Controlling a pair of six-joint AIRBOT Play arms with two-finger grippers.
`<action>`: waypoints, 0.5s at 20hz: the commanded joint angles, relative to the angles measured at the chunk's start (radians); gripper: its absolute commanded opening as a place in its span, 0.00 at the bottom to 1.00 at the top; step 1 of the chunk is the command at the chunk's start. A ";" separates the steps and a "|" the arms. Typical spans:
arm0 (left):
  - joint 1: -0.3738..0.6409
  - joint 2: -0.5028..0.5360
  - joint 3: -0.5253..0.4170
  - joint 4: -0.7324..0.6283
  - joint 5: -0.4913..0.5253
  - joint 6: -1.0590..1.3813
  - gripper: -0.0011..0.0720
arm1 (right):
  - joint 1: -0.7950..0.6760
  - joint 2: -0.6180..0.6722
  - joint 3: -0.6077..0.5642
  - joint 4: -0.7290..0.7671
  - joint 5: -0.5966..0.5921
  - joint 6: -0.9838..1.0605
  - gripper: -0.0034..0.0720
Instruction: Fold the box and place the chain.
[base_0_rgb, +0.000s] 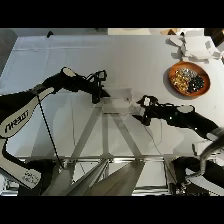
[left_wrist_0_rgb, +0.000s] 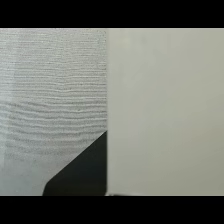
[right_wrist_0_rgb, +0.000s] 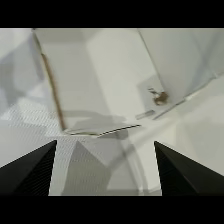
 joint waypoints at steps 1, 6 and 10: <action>0.000 -0.001 0.000 0.000 0.000 0.000 0.03 | 0.031 0.000 0.000 0.083 -0.079 0.002 0.95; 0.000 -0.001 0.000 0.000 0.000 0.000 0.03 | 0.031 0.000 0.001 0.087 -0.069 0.000 0.95; 0.000 -0.001 0.000 0.000 0.000 0.000 0.03 | 0.031 0.000 0.001 0.087 -0.069 0.000 0.95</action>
